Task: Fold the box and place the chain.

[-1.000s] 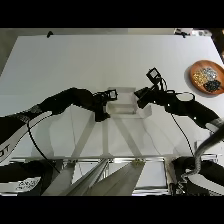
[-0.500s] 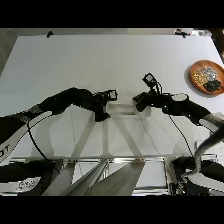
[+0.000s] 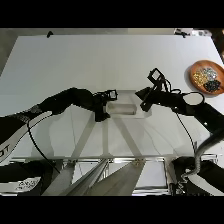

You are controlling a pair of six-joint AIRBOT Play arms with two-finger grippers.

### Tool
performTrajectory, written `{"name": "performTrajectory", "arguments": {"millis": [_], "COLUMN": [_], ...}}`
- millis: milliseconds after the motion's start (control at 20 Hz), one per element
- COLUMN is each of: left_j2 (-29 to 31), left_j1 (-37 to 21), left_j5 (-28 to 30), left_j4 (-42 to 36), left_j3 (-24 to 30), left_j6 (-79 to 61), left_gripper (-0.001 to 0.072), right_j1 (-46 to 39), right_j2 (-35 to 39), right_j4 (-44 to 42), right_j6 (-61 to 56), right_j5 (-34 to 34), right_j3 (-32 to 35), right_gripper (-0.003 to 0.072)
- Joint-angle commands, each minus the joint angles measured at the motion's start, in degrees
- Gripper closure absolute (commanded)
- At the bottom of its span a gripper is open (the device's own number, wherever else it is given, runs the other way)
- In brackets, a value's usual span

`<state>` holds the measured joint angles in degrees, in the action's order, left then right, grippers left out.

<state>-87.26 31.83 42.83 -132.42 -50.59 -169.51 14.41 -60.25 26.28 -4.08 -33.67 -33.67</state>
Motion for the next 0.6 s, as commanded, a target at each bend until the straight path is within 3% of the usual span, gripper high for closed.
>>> {"name": "performTrajectory", "arguments": {"millis": [0,150,200,250,300,350,450,550], "left_j2": [0.0,0.0,0.0,0.0,0.0,0.0,0.0,0.0], "left_j1": [0.0,0.0,0.0,0.0,0.0,0.0,0.0,0.0], "left_j5": [0.0,0.0,0.0,0.0,0.0,0.0,0.0,0.0], "left_j4": [0.0,0.0,0.0,0.0,0.0,0.0,0.0,0.0], "left_j3": [-0.1,-0.1,-0.1,-0.1,-0.1,-0.1,-0.1,-0.1], "left_j6": [0.0,0.0,0.0,0.0,0.0,0.0,0.0,0.0], "left_gripper": [0.0554,0.0554,0.0554,0.0554,0.0554,0.0554,0.0554,0.0554], "right_j1": [0.0,0.0,0.0,0.0,0.0,0.0,0.0,0.0], "right_j2": [6.8,9.2,9.1,8.9,8.5,8.1,6.4,3.1], "right_j4": [23.2,35.8,36.2,36.2,36.7,37.0,35.4,34.5], "right_j6": [-10.7,-19.3,-19.7,-19.5,-19.4,-18.4,-10.2,-4.0], "right_j5": [-10.2,-21.0,-23.8,-25.1,-24.2,-22.1,-16.9,-14.0], "right_j3": [0.0,0.0,0.0,0.0,0.0,0.0,0.2,0.2], "right_gripper": [0.0671,0.0664,0.0566,0.0401,0.0295,0.0296,0.0388,0.0387]}}
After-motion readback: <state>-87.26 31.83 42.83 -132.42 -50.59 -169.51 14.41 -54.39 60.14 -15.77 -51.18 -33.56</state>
